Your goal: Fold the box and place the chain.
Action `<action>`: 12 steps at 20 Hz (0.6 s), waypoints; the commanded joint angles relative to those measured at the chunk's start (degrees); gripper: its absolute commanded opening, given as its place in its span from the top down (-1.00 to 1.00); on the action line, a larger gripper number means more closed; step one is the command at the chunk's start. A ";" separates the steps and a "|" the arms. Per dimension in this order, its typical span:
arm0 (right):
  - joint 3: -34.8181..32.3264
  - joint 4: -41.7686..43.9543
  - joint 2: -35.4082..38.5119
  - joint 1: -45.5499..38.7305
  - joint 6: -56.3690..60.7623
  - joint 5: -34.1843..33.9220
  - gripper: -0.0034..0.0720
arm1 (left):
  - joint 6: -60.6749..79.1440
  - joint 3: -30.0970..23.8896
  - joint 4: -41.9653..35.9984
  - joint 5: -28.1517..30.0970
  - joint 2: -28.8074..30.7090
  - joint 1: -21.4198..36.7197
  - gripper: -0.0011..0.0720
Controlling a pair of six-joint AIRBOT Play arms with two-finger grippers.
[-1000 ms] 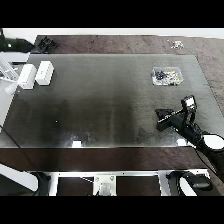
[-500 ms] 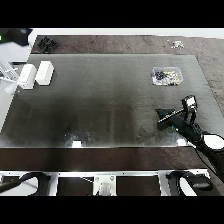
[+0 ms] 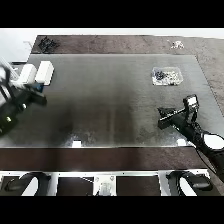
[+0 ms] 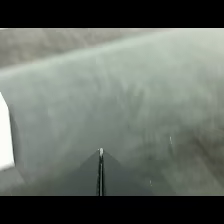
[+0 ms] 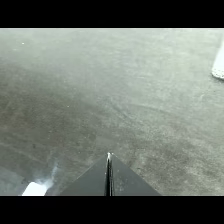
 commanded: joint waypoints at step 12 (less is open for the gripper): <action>0.00 -0.04 0.09 0.07 0.00 -1.90 0.88 | 18.53 -17.35 -18.25 10.12 4.92 0.02 0.91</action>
